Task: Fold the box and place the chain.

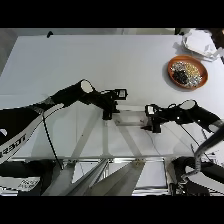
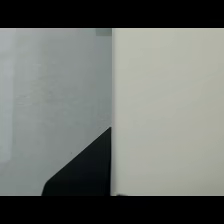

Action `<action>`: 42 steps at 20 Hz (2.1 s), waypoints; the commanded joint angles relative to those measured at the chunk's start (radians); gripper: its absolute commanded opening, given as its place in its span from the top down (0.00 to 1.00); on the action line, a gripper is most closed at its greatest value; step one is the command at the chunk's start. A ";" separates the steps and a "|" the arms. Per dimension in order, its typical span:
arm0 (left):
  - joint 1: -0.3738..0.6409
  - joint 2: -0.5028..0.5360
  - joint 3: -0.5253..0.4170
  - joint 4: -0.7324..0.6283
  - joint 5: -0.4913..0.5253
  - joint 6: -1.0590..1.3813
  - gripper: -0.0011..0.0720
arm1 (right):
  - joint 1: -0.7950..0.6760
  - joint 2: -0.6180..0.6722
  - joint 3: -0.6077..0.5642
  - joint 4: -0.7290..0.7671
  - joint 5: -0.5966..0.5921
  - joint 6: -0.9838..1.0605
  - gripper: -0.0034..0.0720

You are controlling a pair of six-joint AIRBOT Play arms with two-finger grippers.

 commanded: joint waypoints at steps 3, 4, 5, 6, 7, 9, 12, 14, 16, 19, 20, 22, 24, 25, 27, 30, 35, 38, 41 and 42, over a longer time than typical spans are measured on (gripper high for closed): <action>0.000 0.000 0.001 0.006 0.001 -0.001 0.97 | -0.042 0.037 0.001 0.047 0.013 0.008 0.10; 0.000 0.000 0.001 0.006 0.001 -0.001 0.97 | -0.039 0.037 0.001 0.055 0.013 0.008 0.09; 0.000 0.000 0.001 0.006 0.001 -0.001 0.97 | -0.037 0.037 0.001 0.053 0.014 0.013 0.09; 0.000 0.000 0.001 0.006 0.001 -0.001 0.97 | -0.038 0.037 0.001 0.053 0.011 0.032 0.09; 0.000 0.000 0.001 0.006 0.000 -0.001 0.97 | -0.038 0.037 0.001 0.054 0.008 0.036 0.06; 0.000 0.000 0.001 0.006 0.001 -0.001 0.97 | -0.038 0.041 0.004 0.054 0.004 0.039 0.02; 0.000 0.000 0.001 0.006 0.001 -0.001 0.97 | -0.035 0.041 0.019 0.053 0.004 0.035 0.02; 0.000 0.000 0.001 0.006 0.001 -0.001 0.97 | -0.028 0.039 0.019 0.041 0.000 0.027 0.06; 0.000 0.000 0.001 0.006 0.001 -0.001 0.97 | -0.012 0.032 0.019 0.032 -0.011 0.027 0.19; 0.000 0.000 0.001 0.006 0.000 -0.001 0.97 | 0.001 0.013 0.018 0.023 -0.034 0.027 0.27; 0.000 0.000 0.001 0.006 0.001 -0.001 0.97 | 0.001 0.009 0.018 0.008 -0.037 0.027 0.29; 0.000 0.000 0.001 0.006 0.001 -0.001 0.97 | 0.001 0.008 0.018 0.000 -0.039 0.027 0.29; 0.000 0.000 0.001 0.006 0.001 -0.001 0.97 | 0.001 0.003 0.018 -0.001 -0.045 0.027 0.29; 0.000 0.000 0.001 0.006 0.001 -0.001 0.97 | 0.005 0.001 0.016 -0.006 -0.047 0.027 0.29; 0.000 0.000 0.001 0.006 0.001 -0.001 0.97 | 0.024 0.001 0.011 -0.006 -0.060 0.027 0.29; 0.000 0.000 0.001 0.006 0.001 -0.001 0.97 | 0.038 -0.002 0.011 0.006 -0.063 0.008 0.29; 0.000 0.000 0.001 0.006 0.001 -0.001 0.97 | 0.057 -0.012 0.011 0.016 -0.074 0.008 0.29; 0.000 0.000 0.001 0.006 0.001 -0.001 0.97 | 0.057 -0.012 0.011 0.015 -0.076 0.009 0.34; 0.000 0.000 0.001 0.006 0.001 -0.001 0.97 | 0.057 -0.013 0.011 0.015 -0.076 0.009 0.35; 0.000 0.000 0.001 0.006 0.001 -0.001 0.97 | 0.057 -0.013 0.011 0.015 -0.076 0.009 0.36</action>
